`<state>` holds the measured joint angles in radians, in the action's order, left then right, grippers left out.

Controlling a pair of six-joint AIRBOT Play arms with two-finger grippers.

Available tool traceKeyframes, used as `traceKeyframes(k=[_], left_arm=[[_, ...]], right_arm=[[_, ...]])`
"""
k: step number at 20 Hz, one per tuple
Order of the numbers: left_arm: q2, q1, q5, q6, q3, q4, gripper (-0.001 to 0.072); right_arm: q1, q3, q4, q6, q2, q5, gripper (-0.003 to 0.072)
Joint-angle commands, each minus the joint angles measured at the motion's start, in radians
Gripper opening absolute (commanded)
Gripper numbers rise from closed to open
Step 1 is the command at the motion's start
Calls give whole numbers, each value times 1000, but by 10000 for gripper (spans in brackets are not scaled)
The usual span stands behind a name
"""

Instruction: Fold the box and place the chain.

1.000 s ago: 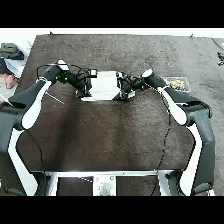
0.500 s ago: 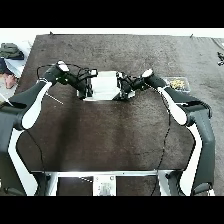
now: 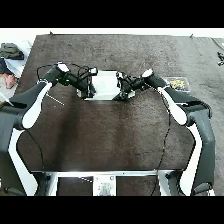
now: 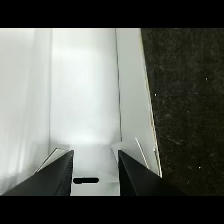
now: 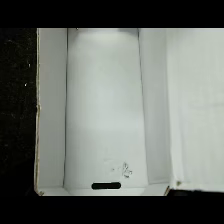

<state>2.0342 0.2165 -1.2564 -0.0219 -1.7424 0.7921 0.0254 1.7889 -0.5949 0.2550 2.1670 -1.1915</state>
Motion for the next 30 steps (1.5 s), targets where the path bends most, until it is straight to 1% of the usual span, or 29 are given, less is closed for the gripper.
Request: traceKeyframes(k=[1,4,6,7,8,11,12,13,14,15,16,17,18,19,20,22,25,27,30], left_arm=[[8,1,1,5,0,-24,323],[21,1,0,4,0,-67,323],[21,1,0,2,0,-72,332],[21,1,2,3,0,-72,529],[21,1,9,14,0,-72,674],[21,1,7,24,0,-67,673],[21,0,7,26,0,-59,633],[21,0,0,25,0,-45,556],[21,0,-8,25,0,-26,497],[21,0,-15,25,0,-5,359],[21,0,-18,25,0,16,271],[21,-2,-19,25,0,28,272],[21,-6,-19,25,0,27,248],[19,-14,-30,22,0,26,80],[18,-24,-47,14,-1,22,14],[18,-46,-69,14,-1,16,12],[9,-72,-70,27,-1,-2,10],[-16,-84,-62,40,0,-18,8],[-64,-102,-52,134,1,-14,7]], right_arm=[[1,1,1,0,0,2,277],[1,1,0,0,0,2,277],[1,1,0,0,0,2,277],[1,1,0,0,0,2,277],[1,1,0,0,0,2,277],[1,1,0,0,0,2,277],[1,1,0,0,0,2,277],[1,1,1,0,0,2,277],[1,1,0,0,0,2,277],[1,1,0,0,0,2,277],[1,1,1,0,0,2,277],[1,1,0,0,0,2,277],[1,1,0,0,0,2,278],[1,1,0,0,0,2,277],[1,1,1,0,0,2,277],[1,1,1,0,0,2,277],[1,1,1,0,0,2,277],[1,1,1,0,0,2,277],[1,1,1,0,0,2,277]])
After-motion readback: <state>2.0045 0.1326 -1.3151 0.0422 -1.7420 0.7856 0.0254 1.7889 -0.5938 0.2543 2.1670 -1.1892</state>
